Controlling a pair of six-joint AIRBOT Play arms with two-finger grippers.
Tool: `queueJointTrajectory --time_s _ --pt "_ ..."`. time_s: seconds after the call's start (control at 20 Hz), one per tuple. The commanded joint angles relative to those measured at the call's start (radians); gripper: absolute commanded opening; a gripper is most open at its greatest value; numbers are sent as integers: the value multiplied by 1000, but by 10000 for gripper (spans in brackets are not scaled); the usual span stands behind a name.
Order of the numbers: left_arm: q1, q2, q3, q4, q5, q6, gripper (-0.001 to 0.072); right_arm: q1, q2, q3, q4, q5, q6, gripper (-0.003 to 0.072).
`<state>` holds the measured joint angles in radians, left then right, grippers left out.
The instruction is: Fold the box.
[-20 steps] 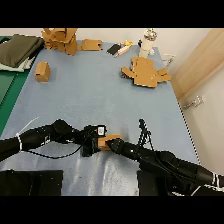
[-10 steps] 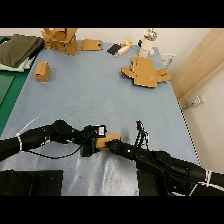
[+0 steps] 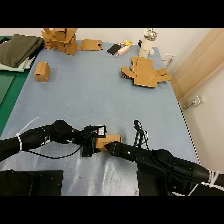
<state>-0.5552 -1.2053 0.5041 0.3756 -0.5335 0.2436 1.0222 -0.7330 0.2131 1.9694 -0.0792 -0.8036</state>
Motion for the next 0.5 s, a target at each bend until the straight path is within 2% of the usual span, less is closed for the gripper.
queueJointTrajectory --time_s 0.0,0.1,0.3,0.45 --pt "0 0 0 6 2 3 350 -31 107 75 -152 -181 1 2" --pt "0 0 0 6 2 3 351 -80 143 154 -284 -403 18 1" --pt "0 0 0 6 2 3 350 -179 138 339 -609 -747 119 2" --pt "0 0 0 6 1 3 351 -281 92 422 -691 -946 142 3"
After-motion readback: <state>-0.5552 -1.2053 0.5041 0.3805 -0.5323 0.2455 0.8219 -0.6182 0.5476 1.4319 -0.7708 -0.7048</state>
